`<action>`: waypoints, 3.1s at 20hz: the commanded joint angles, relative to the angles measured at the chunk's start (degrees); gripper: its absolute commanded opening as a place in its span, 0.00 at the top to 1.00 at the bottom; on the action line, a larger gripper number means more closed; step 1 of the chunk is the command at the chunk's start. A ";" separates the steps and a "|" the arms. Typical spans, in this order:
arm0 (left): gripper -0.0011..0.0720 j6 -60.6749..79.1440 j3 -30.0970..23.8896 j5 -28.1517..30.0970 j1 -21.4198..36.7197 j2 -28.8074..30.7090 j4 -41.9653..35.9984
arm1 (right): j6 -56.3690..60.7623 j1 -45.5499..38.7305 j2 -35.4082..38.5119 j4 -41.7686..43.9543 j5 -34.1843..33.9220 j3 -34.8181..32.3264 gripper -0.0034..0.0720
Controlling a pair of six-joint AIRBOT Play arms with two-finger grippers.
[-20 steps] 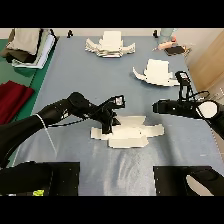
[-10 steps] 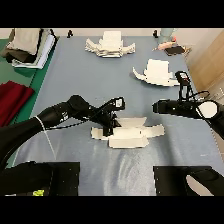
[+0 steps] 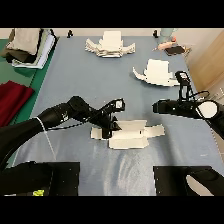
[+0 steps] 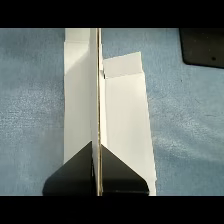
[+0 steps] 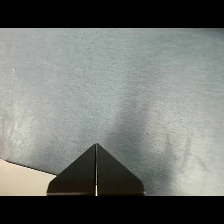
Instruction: Fold the box.
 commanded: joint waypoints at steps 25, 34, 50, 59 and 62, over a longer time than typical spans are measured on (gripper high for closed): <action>0.96 -1.27 5.77 -4.28 3.82 -3.91 0.63 | -0.17 -0.02 -0.02 0.04 0.02 0.00 0.95; 0.96 -2.38 3.76 -4.26 2.95 -4.00 0.61 | -0.20 -0.02 -0.02 0.04 0.87 0.00 0.95; 0.96 -2.78 8.81 -4.72 3.02 -4.00 7.87 | 0.85 -0.02 0.00 0.04 10.58 0.00 0.95; 0.96 -4.39 7.93 -6.16 2.91 -4.04 6.05 | 0.68 -0.02 -0.02 0.02 10.51 0.00 0.95; 0.96 -4.83 6.56 -6.21 2.89 -4.02 5.62 | 0.39 -0.02 -0.02 0.04 10.54 0.00 0.95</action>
